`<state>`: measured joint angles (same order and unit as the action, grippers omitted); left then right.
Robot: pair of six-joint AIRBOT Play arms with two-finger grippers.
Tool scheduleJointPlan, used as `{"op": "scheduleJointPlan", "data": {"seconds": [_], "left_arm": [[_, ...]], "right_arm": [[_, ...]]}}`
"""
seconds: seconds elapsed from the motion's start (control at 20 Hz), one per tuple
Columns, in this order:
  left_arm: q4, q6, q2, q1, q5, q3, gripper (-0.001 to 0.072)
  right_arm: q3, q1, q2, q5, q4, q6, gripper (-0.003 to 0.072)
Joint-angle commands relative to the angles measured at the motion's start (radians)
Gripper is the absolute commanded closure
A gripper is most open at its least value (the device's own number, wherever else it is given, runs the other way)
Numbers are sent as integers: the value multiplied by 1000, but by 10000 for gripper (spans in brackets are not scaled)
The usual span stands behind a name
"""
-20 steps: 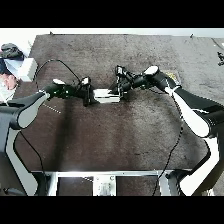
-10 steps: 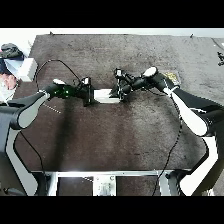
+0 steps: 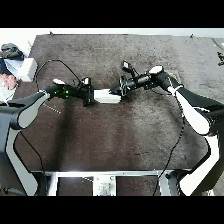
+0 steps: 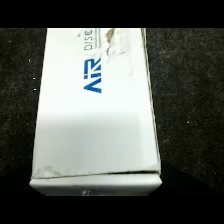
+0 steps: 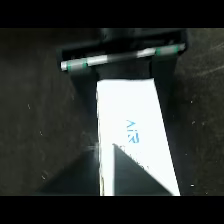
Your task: Fold the box and place the chain.
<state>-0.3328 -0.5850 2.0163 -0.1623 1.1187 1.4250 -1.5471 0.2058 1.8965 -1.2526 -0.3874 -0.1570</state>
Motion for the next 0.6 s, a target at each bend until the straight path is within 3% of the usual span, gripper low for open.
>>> {"op": "scheduleJointPlan", "data": {"seconds": [0.0, 0.2, 0.55], "left_arm": [[1, 1, 0, 1, -1, 0, 292], [1, 1, 0, 1, -1, 0, 292], [1, 1, 0, 1, -1, 0, 292]], "right_arm": [[0, -7, 13, -7, -25, 133, 674], [0, -7, 50, 56, -149, 307, 674], [-3, -7, 60, 56, -206, 335, 674]]}}
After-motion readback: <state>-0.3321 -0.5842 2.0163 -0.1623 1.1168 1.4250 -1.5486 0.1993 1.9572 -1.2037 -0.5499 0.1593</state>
